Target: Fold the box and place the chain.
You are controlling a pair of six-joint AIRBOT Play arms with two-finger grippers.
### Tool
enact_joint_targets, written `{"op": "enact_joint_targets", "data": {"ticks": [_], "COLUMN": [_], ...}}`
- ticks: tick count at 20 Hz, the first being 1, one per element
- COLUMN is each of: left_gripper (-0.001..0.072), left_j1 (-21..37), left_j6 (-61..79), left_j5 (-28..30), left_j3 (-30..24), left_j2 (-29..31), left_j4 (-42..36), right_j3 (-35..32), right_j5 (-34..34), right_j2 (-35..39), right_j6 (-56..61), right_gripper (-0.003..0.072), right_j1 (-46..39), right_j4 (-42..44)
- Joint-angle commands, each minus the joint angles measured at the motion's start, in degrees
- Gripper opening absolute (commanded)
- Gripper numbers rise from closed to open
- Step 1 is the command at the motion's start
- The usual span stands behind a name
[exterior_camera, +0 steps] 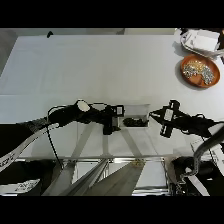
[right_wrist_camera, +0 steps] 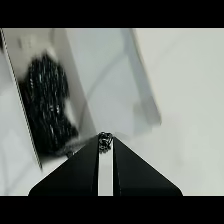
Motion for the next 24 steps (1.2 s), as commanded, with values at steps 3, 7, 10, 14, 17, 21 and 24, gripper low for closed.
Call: {"op": "enact_joint_targets", "data": {"ticks": [3,7,10,14,17,21,24], "left_gripper": [0.0314,0.0314,0.0314,0.0314,0.0314,0.0314,0.0314], "left_j1": [0.00,0.00,0.00,0.00,0.00,0.00,0.00], "left_j6": [0.02,0.02,0.02,0.02,0.02,0.02,0.02], "left_j5": [0.00,0.02,0.02,0.02,0.02,0.02,0.00], "left_j3": [-0.02,-0.02,-0.02,-0.02,-0.02,-0.02,-0.02], "left_j2": [0.04,0.04,0.04,0.04,0.04,0.04,0.04], "left_j4": [0.02,0.02,0.02,0.02,0.02,0.02,0.02], "right_j3": [0.02,0.02,0.02,0.02,0.04,0.13,0.63], "right_j5": [1.36,1.55,-0.22,-5.95,-6.19,-5.81,-3.93], "right_j2": [1.44,-8.41,-17.18,-23.02,-21.57,-15.19,-9.62], "right_j6": [0.46,4.09,4.09,7.82,8.07,10.80,24.37], "right_gripper": [0.0009,0.0010,0.0010,0.0094,0.0228,0.0224,0.0218], "right_j1": [0.02,1.68,6.91,11.17,11.08,11.06,5.79], "right_j4": [18.40,17.49,15.32,15.17,14.99,10.58,0.44]}}
